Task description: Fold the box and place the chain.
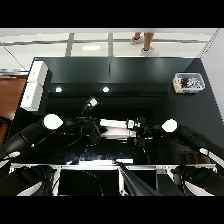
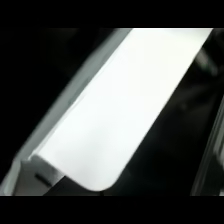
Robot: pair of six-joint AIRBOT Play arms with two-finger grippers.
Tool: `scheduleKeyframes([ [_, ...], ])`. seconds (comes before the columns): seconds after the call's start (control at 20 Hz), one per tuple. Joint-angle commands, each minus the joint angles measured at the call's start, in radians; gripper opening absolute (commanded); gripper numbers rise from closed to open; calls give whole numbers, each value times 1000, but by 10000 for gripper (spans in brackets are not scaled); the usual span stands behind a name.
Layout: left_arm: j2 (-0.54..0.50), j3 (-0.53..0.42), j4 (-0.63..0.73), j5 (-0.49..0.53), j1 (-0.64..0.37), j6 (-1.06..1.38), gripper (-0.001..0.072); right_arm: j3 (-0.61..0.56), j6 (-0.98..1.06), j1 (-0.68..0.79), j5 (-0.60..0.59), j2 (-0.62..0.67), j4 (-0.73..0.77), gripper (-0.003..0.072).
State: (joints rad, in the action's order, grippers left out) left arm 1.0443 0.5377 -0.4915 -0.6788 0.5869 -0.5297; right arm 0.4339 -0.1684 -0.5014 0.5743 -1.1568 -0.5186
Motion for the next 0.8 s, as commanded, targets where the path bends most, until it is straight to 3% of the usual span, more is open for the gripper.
scheduleKeyframes([
  [0.0, 24, -14, 361, 154, -9, 248, 31, 0, -1, 0, 1, 0, 2, 479],
  [0.15, 62, -14, 440, 187, -36, 320, 29, 0, -1, 0, 1, 0, 2, 479],
  [0.25, 103, 0, 385, 214, -35, 320, 28, 0, -1, 0, 1, 0, 2, 479],
  [0.45, 211, 103, 254, 130, -37, 308, 28, 0, -1, 0, 1, 0, 2, 479],
  [0.6, 279, 178, 8, 68, -37, 130, 28, 0, -1, 0, 1, 0, 2, 479],
  [0.75, 348, 236, -237, -122, -36, 5, 29, 0, -1, 0, 1, 0, 2, 479],
])
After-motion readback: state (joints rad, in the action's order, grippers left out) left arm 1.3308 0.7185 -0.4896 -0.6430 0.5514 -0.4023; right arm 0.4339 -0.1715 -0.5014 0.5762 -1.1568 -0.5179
